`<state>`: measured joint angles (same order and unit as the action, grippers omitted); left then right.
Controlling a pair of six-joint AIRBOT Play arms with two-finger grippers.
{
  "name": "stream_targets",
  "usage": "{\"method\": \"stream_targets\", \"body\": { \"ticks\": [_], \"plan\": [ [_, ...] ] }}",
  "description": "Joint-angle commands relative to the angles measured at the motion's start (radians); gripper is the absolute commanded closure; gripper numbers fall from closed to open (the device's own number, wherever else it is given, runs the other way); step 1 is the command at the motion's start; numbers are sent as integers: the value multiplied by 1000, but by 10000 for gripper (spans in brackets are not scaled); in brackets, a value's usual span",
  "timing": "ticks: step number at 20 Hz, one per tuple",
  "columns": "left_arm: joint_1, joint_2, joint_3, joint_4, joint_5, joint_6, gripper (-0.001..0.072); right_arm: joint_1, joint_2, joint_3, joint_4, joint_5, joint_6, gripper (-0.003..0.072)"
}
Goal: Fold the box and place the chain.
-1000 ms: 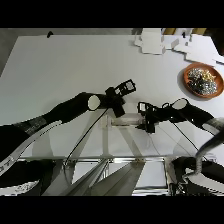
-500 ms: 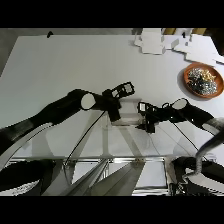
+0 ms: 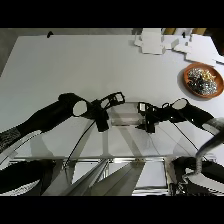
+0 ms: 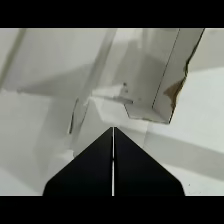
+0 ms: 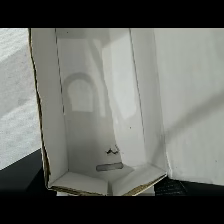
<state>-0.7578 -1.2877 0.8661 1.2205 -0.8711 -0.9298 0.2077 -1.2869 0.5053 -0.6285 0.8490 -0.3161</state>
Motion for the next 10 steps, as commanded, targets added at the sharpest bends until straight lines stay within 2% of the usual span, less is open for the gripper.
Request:
{"method": "stream_targets", "body": {
  "ticks": [1, 3, 4, 5, 6, 10],
  "plan": [
    [44, 5, -60, -1, 3, 37, 663, 0, 0, 0, 1, 0, 0, 368],
    [81, 12, -71, -1, 4, 40, 551, 0, 0, 0, 0, 0, 0, 368],
    [95, 14, -75, -2, 8, 67, 448, 0, 0, 0, 0, 0, 0, 368],
    [105, 13, -77, -4, 8, 126, 380, 0, 0, 0, 0, 0, 0, 368],
    [107, 13, -79, -17, 15, 209, 353, 0, 0, 0, 0, 0, 0, 368],
    [107, 6, -79, -134, 82, 601, 353, 0, 0, 0, 0, 0, 0, 368]
  ]
}}
